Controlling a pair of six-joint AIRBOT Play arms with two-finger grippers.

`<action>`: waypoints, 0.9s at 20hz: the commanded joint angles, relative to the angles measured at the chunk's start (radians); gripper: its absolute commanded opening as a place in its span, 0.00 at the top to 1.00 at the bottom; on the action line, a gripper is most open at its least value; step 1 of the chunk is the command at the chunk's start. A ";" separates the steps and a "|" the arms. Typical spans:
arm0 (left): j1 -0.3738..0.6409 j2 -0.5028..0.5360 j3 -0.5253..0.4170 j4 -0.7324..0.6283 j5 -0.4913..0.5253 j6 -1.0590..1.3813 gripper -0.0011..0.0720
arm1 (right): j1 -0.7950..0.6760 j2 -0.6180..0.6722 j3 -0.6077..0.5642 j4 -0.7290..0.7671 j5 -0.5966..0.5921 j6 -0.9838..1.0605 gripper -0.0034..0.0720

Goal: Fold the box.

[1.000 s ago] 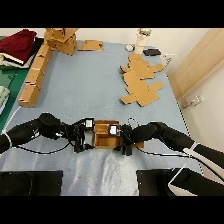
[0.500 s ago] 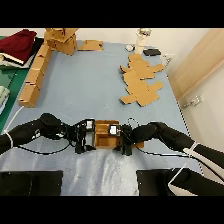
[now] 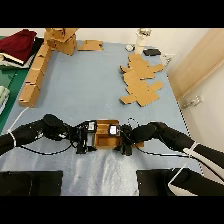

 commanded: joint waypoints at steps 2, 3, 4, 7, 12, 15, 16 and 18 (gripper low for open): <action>-0.020 -0.002 0.002 -0.002 0.042 -0.010 0.03 | 0.000 0.000 0.000 0.000 0.000 0.000 0.22; -0.022 -0.002 0.002 -0.002 0.046 -0.010 0.03 | 0.000 0.000 0.000 0.000 0.000 0.000 0.22; -0.024 -0.002 0.002 -0.002 0.048 -0.010 0.03 | 0.000 0.000 0.000 0.000 0.000 0.000 0.22; -0.041 -0.003 0.003 0.006 0.069 -0.014 0.03 | 0.000 0.000 0.000 0.000 0.000 0.000 0.22; -0.061 -0.008 0.007 0.007 0.095 -0.016 0.03 | 0.000 0.000 0.000 0.000 0.000 0.000 0.22; -0.081 -0.009 0.008 0.024 0.119 -0.024 0.03 | 0.000 0.000 0.000 0.000 0.000 0.000 0.22; -0.089 -0.010 0.008 0.029 0.130 -0.029 0.03 | 0.000 0.000 0.000 0.000 0.000 0.000 0.22; -0.103 -0.011 0.008 0.029 0.158 -0.036 0.03 | 0.000 0.000 0.000 0.000 0.000 0.000 0.22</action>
